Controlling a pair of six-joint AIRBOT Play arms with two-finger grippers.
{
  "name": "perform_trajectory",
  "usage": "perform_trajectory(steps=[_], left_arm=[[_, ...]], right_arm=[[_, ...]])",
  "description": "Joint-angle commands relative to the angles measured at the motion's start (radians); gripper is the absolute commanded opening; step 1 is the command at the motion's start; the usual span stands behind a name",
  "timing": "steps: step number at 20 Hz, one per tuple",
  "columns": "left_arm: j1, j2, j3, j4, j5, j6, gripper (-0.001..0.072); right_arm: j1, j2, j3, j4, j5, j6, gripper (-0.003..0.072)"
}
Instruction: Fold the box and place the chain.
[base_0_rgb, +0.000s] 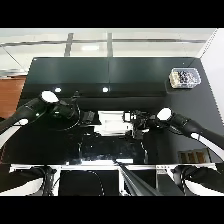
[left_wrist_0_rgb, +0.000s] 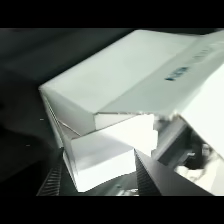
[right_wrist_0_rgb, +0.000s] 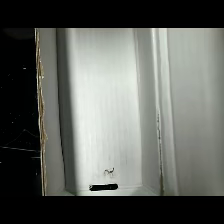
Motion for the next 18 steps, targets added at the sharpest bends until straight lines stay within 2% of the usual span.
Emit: perform_trajectory(steps=[1,2,5,9,13,18], left_arm=[[-0.092,0.001,0.083,0.176,0.028,-0.185,0.0493],[-0.112,0.001,0.097,0.183,0.037,-0.212,0.0483],[-0.151,0.0,0.113,0.186,0.052,-0.276,0.039],[-0.195,0.0,0.113,0.282,0.08,-0.39,0.039],[-0.261,0.0,0.113,0.402,0.159,-0.498,0.0389],[-0.287,-0.003,0.113,0.493,0.164,-0.626,0.0389]], right_arm=[[0.001,0.0,0.0,0.0,0.0,0.0,0.0009],[0.001,0.0,0.0,0.0,0.0,0.0,0.0009],[0.001,0.0,0.0,0.0,0.0,0.0,0.0009],[0.001,0.0,0.0,0.0,0.0,0.0,0.0009],[0.001,0.0,0.0,0.0,0.0,0.0,0.0009],[0.001,0.0,0.0,0.0,0.0,0.0,0.0009]])
